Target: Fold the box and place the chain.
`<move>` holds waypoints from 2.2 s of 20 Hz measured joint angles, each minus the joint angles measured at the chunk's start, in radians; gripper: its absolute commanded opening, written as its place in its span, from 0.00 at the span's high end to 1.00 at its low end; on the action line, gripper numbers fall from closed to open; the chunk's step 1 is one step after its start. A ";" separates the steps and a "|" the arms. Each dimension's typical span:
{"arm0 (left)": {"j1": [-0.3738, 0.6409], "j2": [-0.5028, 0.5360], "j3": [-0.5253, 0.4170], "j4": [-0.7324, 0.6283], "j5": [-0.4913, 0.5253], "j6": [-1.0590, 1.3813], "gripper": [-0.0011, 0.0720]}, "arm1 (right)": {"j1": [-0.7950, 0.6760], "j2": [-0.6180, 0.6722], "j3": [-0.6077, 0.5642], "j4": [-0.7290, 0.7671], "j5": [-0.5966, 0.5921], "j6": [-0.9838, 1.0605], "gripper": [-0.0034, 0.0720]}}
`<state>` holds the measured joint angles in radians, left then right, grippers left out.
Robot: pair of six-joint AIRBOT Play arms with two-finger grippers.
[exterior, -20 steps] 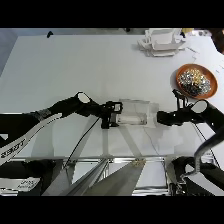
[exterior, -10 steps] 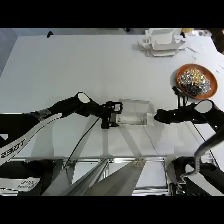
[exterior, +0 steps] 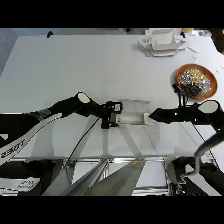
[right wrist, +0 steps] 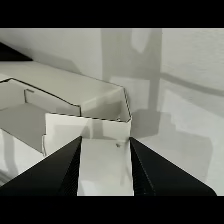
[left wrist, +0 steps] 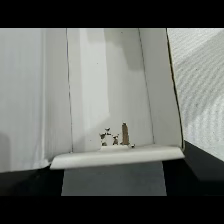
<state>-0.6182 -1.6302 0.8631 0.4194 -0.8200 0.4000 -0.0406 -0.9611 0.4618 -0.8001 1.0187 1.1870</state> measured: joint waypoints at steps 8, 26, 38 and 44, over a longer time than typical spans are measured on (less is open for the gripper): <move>0.000 0.000 0.000 0.000 0.000 0.000 0.93 | 0.089 0.001 0.000 -0.004 -0.027 -0.027 0.32; 0.000 0.000 0.000 0.000 0.000 0.000 0.93 | 0.409 -0.109 0.162 -0.350 -0.116 0.542 0.41; 0.000 0.000 0.000 0.000 0.000 0.000 0.93 | 0.597 -0.167 0.216 -0.662 -0.112 0.973 0.41; 0.000 0.000 0.000 0.000 0.000 0.000 0.93 | 0.658 -0.227 0.239 -0.724 -0.094 1.027 0.41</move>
<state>-0.6186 -1.6302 0.8631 0.4191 -0.8200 0.4000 0.6174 -1.1877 0.7010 -1.5238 0.9245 2.2139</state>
